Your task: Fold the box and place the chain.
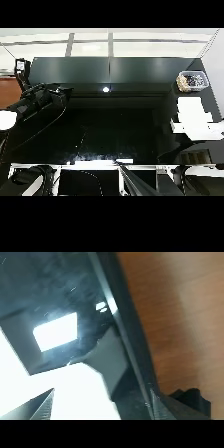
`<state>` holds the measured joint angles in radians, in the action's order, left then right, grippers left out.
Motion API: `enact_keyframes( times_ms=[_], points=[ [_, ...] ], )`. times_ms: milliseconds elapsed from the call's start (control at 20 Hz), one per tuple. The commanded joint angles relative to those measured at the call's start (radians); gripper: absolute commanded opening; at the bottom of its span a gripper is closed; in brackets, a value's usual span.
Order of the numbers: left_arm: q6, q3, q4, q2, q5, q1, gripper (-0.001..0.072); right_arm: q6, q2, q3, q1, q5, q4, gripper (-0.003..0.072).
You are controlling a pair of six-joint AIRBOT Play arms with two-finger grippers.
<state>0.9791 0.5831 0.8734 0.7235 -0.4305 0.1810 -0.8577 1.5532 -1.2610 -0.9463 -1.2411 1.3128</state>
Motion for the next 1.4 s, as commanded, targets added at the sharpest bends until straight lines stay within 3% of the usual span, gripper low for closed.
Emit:
enact_keyframes(
  times_ms=[0,50,100,150,300,350,550,650,900,1100,1350],
  points=[
    [0.000,0.000,0.000,0.001,0.000,0.000,0.0704,0.111,0.027,0.001,-0.001,-0.062,-0.029,0.0496],
    [0.000,0.000,0.000,0.001,0.001,0.000,0.0704,0.108,0.027,0.003,-0.001,-0.052,-0.031,0.0472],
    [0.000,0.000,-0.001,0.001,0.005,0.000,0.0704,0.104,0.027,0.003,-0.001,-0.064,-0.031,0.0312],
    [0.000,0.000,0.000,0.001,0.008,0.000,0.0704,0.100,0.027,0.006,-0.001,-0.087,-0.031,0.0259],
    [0.000,0.000,0.000,0.001,0.008,0.000,0.0704,0.044,0.027,0.023,0.001,-0.119,-0.035,0.0214],
    [0.000,0.000,0.000,0.001,0.008,0.000,0.0704,0.043,0.025,0.028,0.001,-0.140,-0.034,0.0004],
    [0.000,0.000,0.000,0.001,0.010,0.000,0.0704,0.043,-0.043,0.080,0.001,-0.125,-0.099,0.0010],
    [0.000,0.000,0.000,0.001,0.011,0.000,0.0704,0.062,-0.088,0.119,0.001,-0.126,-0.214,0.0010],
    [0.000,0.000,-0.026,0.001,0.000,0.000,0.0704,0.124,-0.238,0.299,0.093,-0.087,-0.372,0.0010],
    [0.000,0.000,-0.076,0.001,-0.018,0.000,0.0704,0.163,-0.321,0.437,0.249,-0.095,-0.585,0.0010],
    [0.000,0.000,-0.115,0.026,-0.076,0.001,0.0704,0.195,-0.417,0.551,0.554,-0.071,-0.847,0.0010]
  ],
)
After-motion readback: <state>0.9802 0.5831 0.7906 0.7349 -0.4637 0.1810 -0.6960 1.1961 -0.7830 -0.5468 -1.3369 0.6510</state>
